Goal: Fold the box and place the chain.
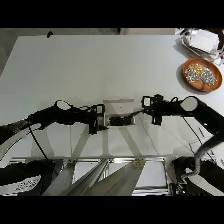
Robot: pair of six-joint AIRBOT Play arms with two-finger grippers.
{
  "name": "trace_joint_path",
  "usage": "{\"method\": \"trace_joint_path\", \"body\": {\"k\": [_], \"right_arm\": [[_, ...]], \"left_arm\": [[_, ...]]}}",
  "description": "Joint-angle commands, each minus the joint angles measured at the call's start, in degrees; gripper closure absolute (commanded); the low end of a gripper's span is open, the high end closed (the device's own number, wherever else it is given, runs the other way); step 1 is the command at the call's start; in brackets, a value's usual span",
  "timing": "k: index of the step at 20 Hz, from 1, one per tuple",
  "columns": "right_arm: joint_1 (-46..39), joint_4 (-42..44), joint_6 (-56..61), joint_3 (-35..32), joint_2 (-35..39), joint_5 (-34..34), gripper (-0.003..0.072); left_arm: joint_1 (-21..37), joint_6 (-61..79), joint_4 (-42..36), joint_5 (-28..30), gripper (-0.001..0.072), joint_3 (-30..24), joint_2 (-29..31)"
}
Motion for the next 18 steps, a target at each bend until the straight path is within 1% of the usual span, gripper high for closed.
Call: {"method": "trace_joint_path", "body": {"k": [1,4,5,6,8,10,12,15,16,18], "right_arm": [[-1.7,-0.7,1.8,0.1,11.0,2.6,0.0677],[-0.5,5.3,1.9,0.1,19.9,5.8,0.0678],[0.7,7.6,3.7,0.1,21.8,5.7,0.0677],[2.3,9.6,6.7,0.3,23.1,5.3,0.0677],[6.5,10.8,12.5,1.7,22.9,5.0,0.0677],[11.2,11.5,16.3,2.1,21.4,2.6,0.0677],[15.9,12.8,18.4,2.1,18.2,-0.2,0.0677],[22.2,17.8,18.6,2.2,9.9,-6.4,0.0676],[23.2,18.9,18.6,2.4,6.8,-8.1,0.0676],[23.4,18.9,21.1,3.2,1.4,-9.0,0.0676]], "left_arm": [[0.0,0.0,0.0,0.0,0.0499,0.0,0.0],[0.0,0.0,0.0,0.0,0.0499,0.0,0.0],[0.0,0.0,0.0,0.0,0.0499,0.0,0.0],[0.0,0.0,0.0,0.0,0.0499,0.0,0.0],[0.0,0.0,0.0,0.0,0.0499,0.0,0.0],[0.0,0.0,0.0,0.0,0.0499,0.0,0.0],[0.0,0.0,0.0,0.0,0.0499,0.0,0.0],[0.0,0.0,0.0,0.0,0.0499,0.0,0.0],[0.0,0.0,0.0,0.0,0.0499,0.0,0.0],[0.0,0.0,0.0,0.0,0.0499,0.0,0.0]]}}
